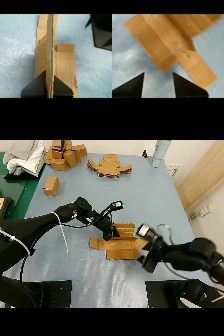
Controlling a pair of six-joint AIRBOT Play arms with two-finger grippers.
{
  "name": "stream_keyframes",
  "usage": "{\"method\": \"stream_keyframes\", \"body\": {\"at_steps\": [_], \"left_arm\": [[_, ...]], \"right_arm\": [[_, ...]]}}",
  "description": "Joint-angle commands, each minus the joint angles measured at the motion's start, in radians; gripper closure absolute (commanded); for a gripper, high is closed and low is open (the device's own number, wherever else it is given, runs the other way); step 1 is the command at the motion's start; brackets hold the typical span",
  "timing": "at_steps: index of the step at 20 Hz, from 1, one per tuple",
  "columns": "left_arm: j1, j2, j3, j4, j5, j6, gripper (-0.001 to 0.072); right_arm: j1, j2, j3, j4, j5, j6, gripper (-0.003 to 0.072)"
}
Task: Fold the box.
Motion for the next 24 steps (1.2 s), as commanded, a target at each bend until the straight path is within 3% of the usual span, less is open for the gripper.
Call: {"method": "stream_keyframes", "body": {"at_steps": [1,6,7,8,15,24], "left_arm": [[0.0,0.0,0.0,0.0,0.0,0.0,0.0701],[-0.001,0.0,0.0,0.0,0.0,0.001,0.0701],[-0.001,0.0,0.0,0.0,0.0,0.0,0.0701],[-0.001,0.0,0.0,0.0,0.0,0.0,0.0701],[-0.001,0.0,0.0,0.0,0.0,0.0,0.07],[-0.001,0.0,0.0,0.001,0.0,0.0,0.0701]], "right_arm": [[0.129,-0.077,-0.067,-0.055,0.171,-0.162,0.0123],[0.132,-0.286,-0.064,-0.097,0.305,-0.163,0.0115],[0.134,-0.312,-0.061,-0.097,0.314,-0.163,0.0063],[0.134,-0.329,-0.058,-0.104,0.323,-0.163,0.0063],[0.132,-0.33,-0.028,-0.409,0.397,0.09,0.0081],[0.132,-0.308,0.019,-0.396,0.373,0.13,0.0081]]}}
